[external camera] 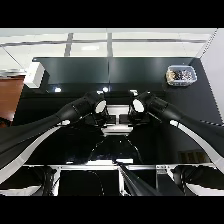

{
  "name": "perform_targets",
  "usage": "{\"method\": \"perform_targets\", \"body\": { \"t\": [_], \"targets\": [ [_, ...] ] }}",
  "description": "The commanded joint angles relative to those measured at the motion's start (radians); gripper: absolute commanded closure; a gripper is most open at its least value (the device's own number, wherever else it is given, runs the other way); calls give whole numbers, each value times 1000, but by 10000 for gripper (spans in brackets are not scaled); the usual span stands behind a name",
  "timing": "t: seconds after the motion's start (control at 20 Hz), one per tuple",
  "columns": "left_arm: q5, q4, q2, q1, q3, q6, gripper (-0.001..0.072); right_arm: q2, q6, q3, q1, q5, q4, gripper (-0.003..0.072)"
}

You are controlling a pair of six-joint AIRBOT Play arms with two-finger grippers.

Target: Fold the box and place the chain.

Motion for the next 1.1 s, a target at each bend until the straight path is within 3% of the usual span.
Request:
{"method": "perform_targets", "body": {
  "t": [0.0, 0.05, 0.1, 0.75, 0.8, 0.9, 1.05],
  "targets": [
    [0, 1, 0, 1, 0, 0, 678, -1, 8, 0, 0, 0, 2, 630],
    [0, 1, 0, 1, 0, 0, 678, -1, 8, 0, 0, -1, 5, 441],
    [0, 1, 0, 1, 0, 0, 678, -1, 7, 0, 0, 0, 5, 413],
    [0, 1, 0, 1, 0, 0, 678, -22, -6, 1, 0, 5, 22, 415],
    [2, 1, 0, 1, 0, 0, 678, -22, -6, 1, 0, 5, 23, 454],
    [3, 1, 0, 1, 0, 0, 678, -23, -6, 1, 0, 0, 23, 668],
    [2, 1, 0, 1, 0, 0, 678, -23, -6, 1, 0, -1, 23, 666]
  ]
}}
